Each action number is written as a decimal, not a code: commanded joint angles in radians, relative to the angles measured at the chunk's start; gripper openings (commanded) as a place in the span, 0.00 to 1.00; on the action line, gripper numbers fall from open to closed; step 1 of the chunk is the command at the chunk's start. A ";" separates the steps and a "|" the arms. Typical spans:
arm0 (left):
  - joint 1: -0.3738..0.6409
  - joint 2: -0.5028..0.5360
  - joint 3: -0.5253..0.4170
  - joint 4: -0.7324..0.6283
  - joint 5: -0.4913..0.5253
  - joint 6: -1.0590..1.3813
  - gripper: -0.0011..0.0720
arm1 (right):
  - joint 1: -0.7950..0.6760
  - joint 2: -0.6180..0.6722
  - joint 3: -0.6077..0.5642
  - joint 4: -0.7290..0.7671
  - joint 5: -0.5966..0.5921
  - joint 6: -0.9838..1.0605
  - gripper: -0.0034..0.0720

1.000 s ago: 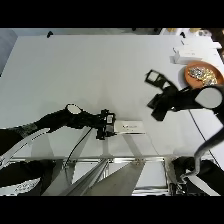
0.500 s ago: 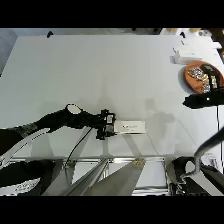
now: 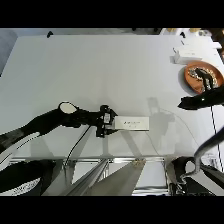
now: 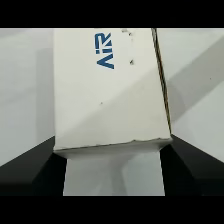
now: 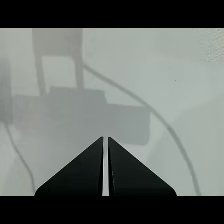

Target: Fold the box and place the chain.

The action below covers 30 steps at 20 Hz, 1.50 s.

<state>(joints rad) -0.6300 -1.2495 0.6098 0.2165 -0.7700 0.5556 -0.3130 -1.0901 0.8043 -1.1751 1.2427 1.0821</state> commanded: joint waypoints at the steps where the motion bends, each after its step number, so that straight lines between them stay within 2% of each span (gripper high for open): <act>1: 0.027 0.200 0.001 0.004 0.074 -0.170 0.02 | 0.005 -0.004 -0.001 0.002 0.022 0.002 0.09; 4: 0.108 0.383 0.001 0.056 0.198 -0.399 0.02 | 0.005 -0.004 -0.001 0.002 0.024 0.000 0.09; 8: 0.286 0.605 0.001 0.193 0.309 -0.663 0.02 | 0.005 -0.004 -0.001 0.003 0.018 -0.010 0.09; 11: 0.466 0.745 0.001 0.361 0.313 -0.855 0.02 | 0.005 -0.004 -0.001 0.003 0.015 -0.010 0.09; 14: 0.657 0.850 0.001 0.621 0.291 -1.094 0.02 | 0.005 -0.004 -0.001 0.006 0.016 -0.009 0.09; 16: 0.785 0.886 0.000 0.809 0.241 -1.255 0.02 | 0.005 -0.004 -0.001 0.006 0.016 -0.009 0.09; 18: 0.908 0.889 0.000 0.958 0.140 -1.399 0.02 | 0.005 -0.004 -0.001 0.006 0.013 -0.009 0.09; 21: 1.065 0.845 -0.023 1.095 0.010 -1.531 0.02 | 0.005 -0.004 -0.001 0.006 0.010 -0.009 0.09; 24: 1.139 0.774 -0.094 1.171 0.055 -1.665 0.02 | 0.005 -0.004 -0.001 0.007 0.007 -0.009 0.09; 27: 1.155 0.678 -0.165 1.172 0.088 -1.698 0.02 | 0.005 -0.004 -0.001 0.014 0.006 -0.009 0.09; 30: 1.155 0.585 -0.189 1.167 0.098 -1.698 0.02 | 0.005 -0.004 -0.001 0.033 0.003 -0.010 0.09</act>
<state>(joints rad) 0.5076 -0.5846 0.4538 1.3598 -0.6807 -1.1019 -0.3092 -1.0931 0.8040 -1.1576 1.2488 1.0725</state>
